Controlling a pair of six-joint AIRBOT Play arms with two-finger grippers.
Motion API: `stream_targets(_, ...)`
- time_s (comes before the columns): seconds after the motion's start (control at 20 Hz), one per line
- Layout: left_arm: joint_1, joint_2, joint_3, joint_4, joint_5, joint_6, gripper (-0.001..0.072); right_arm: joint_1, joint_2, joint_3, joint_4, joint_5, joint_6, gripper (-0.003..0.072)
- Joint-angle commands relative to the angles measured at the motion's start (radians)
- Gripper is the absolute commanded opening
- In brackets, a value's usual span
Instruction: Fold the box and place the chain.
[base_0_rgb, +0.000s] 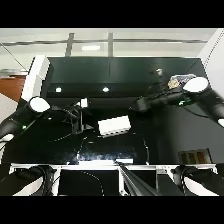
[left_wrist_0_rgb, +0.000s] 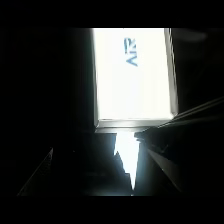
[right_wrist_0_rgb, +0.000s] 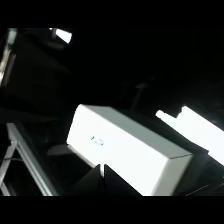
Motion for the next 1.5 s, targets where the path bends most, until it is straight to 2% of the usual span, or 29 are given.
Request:
stream_targets(0.0,-0.058,0.108,0.001,0.024,-0.003,-0.266,0.0716,-0.178,0.064,0.012,-0.063,0.042,0.010,0.0038)
stream_targets(0.05,-0.102,0.109,0.003,0.022,0.030,-0.281,0.0717,-0.215,0.064,0.012,-0.064,0.045,0.009,0.0038)
stream_targets(0.2,-0.248,0.068,0.021,0.021,0.215,-0.425,0.0717,-0.276,0.064,0.011,-0.082,0.042,0.008,0.0038)
stream_targets(0.45,-0.399,-0.060,0.043,0.022,0.414,-0.435,0.0716,-0.283,0.064,0.011,-0.103,0.051,0.005,0.0038)
stream_targets(0.75,-0.434,-0.130,0.059,0.060,0.428,-0.434,0.0710,-0.283,0.064,0.011,-0.130,0.058,0.005,0.0038)
stream_targets(0.85,-0.435,-0.145,0.061,0.072,0.405,-0.375,0.0709,-0.283,0.064,0.011,-0.130,0.058,0.005,0.0038)
stream_targets(1.45,-0.435,-0.175,0.062,0.077,0.403,-0.364,0.0709,-0.283,0.064,0.011,-0.130,0.057,0.005,0.0038)
